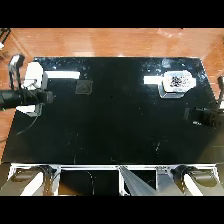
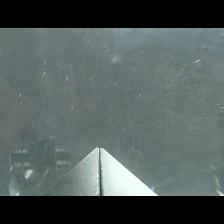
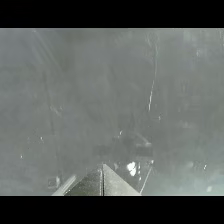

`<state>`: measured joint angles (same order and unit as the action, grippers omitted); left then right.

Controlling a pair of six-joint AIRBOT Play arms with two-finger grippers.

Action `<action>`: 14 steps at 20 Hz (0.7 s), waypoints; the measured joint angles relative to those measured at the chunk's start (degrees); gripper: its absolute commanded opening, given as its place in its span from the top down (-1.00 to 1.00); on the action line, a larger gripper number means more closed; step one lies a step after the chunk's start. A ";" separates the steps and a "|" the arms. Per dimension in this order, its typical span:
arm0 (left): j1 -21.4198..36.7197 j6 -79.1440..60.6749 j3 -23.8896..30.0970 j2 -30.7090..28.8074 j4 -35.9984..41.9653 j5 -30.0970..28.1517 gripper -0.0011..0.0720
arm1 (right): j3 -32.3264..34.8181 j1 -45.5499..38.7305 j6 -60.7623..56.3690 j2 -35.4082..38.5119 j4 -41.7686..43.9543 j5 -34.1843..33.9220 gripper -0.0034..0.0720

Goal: Fold the box and place the chain.

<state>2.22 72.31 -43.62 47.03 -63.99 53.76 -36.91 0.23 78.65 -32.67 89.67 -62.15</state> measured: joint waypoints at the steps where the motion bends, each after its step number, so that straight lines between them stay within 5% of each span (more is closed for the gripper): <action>1: -0.31 0.02 1.60 -1.07 0.00 -0.44 0.93 | 0.76 0.00 -0.28 0.35 0.02 -0.02 0.86; 14: -1.16 0.11 5.81 -3.74 0.13 -2.23 0.93 | 2.86 -0.11 -1.09 1.29 -0.35 -0.44 0.86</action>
